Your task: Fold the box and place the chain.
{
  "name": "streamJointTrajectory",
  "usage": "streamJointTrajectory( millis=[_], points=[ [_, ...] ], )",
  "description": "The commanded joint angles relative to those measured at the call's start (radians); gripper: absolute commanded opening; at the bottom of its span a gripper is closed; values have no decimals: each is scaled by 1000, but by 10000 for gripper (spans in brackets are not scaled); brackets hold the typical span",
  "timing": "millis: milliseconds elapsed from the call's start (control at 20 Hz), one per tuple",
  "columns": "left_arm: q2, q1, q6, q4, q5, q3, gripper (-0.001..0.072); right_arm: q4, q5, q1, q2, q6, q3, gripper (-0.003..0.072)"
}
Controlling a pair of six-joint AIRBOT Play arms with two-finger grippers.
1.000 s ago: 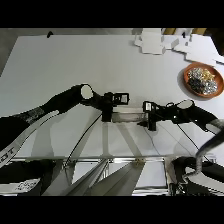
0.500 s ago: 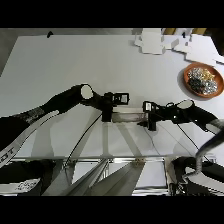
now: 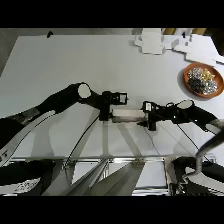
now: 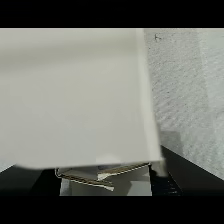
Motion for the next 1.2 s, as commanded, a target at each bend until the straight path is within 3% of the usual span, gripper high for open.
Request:
streamJointTrajectory(
  millis=[0, 50, 100, 250, 300, 450, 550, 800, 900, 1150],
  points=[
    [72, 28, -79, 99, -31, 1, 613, 0, 1, 1, 0, 0, 0, 406],
    [99, 35, -116, 131, -65, 1, 622, 0, 1, 1, 0, 0, 0, 406],
    [130, 39, -164, 170, -105, 1, 553, 0, 1, 1, 0, 0, 0, 406],
    [212, 11, -242, 203, -249, 0, 81, 0, 1, 1, 0, 0, 0, 406],
    [229, -19, -251, 204, -288, 0, 1, 0, 1, 1, 0, 0, 0, 406],
    [227, -134, -359, 198, -270, 0, 1, 0, 1, 1, 0, 0, 0, 406],
    [204, -190, -369, 135, -184, 0, 1, 0, 1, 1, 0, 0, 0, 406],
    [122, -177, -388, -23, 252, 0, 3, 0, 1, 1, 0, 0, 0, 406],
    [79, -147, -409, -71, 360, 0, 4, 0, 1, 1, 0, 0, 0, 406],
    [-42, -81, -410, -108, 357, 0, 4, 0, 1, 1, 0, 0, 0, 406]
  ],
)
